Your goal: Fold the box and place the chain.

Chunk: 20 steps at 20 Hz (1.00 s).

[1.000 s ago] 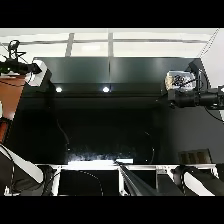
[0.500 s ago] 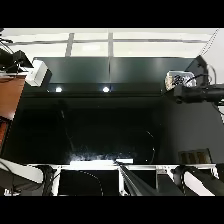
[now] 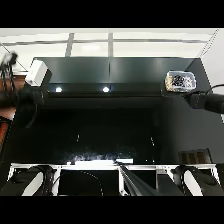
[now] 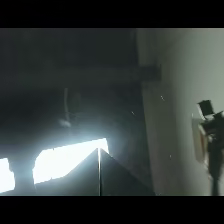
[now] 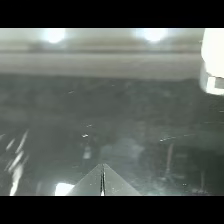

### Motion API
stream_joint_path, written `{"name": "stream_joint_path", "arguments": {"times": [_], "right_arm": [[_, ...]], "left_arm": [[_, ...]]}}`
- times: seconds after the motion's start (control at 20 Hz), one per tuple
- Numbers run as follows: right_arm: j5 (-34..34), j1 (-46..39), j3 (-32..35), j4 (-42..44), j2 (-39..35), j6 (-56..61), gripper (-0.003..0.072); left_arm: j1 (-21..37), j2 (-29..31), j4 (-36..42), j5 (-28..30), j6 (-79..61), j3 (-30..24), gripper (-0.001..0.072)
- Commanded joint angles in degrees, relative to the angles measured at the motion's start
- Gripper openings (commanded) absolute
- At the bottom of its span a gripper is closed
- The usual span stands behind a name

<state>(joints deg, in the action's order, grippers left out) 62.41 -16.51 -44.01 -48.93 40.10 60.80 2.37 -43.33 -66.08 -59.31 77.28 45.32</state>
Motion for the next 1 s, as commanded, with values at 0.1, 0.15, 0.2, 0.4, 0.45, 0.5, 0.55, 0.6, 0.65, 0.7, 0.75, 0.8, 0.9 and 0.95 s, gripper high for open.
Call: {"name": "stream_joint_path", "arguments": {"times": [0.1, 0.15, 0.2, 0.4, 0.45, 0.5, 0.55, 0.6, 0.65, 0.7, 0.75, 0.8, 0.9, 0.95], "right_arm": [[-6.5, -0.2, 12.7, -2.5, -3.7, -1.2, 0.0012], [-6.5, -0.2, 13.3, -3.3, -3.7, -1.2, 0.0012], [-5.3, -0.2, 13.3, -3.4, -3.7, -1.2, 0.0014], [-4.2, -0.2, 13.3, -3.2, -3.7, -1.2, 0.0014], [-4.2, -0.2, 13.3, -3.2, -3.7, -1.2, 0.0014], [-4.2, -0.2, 13.3, -3.2, -3.7, -1.2, 0.0014], [-4.2, -0.2, 13.3, -3.2, -3.7, -1.2, 0.0014], [-4.2, -0.2, 13.3, -3.2, -3.7, -1.2, 0.0014], [-4.2, -0.2, 13.3, -3.2, -3.7, -1.2, 0.0014], [-4.2, -0.2, 13.3, -3.2, -3.7, -1.2, 0.0014], [-4.2, -0.2, 13.3, -3.2, -3.7, -1.2, 0.0014], [-4.2, -0.2, 13.3, -3.2, -3.7, -1.2, 0.0014], [-4.2, -0.2, 13.3, -3.2, -3.7, -1.2, 0.0014], [-4.2, -0.2, 13.3, -3.2, -3.7, -1.2, 0.0014]], "left_arm": [[-3.5, 20.3, 3.3, 12.4, -1.6, -23.5, 0.0027], [-3.3, 20.9, 3.3, 12.9, -1.7, -23.9, 0.0027], [-3.4, 21.0, 3.3, 13.2, -1.7, -23.8, 0.0027], [-3.4, 21.0, 3.8, 12.9, -1.6, -23.8, 0.0027], [-3.4, 21.0, 4.0, 13.0, -1.6, -23.8, 0.0027], [-3.4, 21.0, 4.0, 12.9, -1.6, -23.8, 0.0027], [-3.4, 21.0, 4.0, 13.0, -1.7, -23.8, 0.0027], [-3.4, 21.0, 4.0, 13.0, -1.6, -23.8, 0.0027], [-3.4, 21.0, 4.0, 13.0, -1.6, -23.8, 0.0027], [-3.4, 21.0, 4.0, 13.0, -1.7, -23.8, 0.0027], [-3.4, 21.0, 4.0, 13.0, -1.6, -23.8, 0.0027], [-3.4, 21.0, 4.0, 13.0, -1.7, -23.8, 0.0027], [-3.4, 21.0, 4.0, 13.0, -1.6, -23.8, 0.0027], [-3.4, 21.0, 4.0, 13.0, -1.6, -23.8, 0.0027]]}}
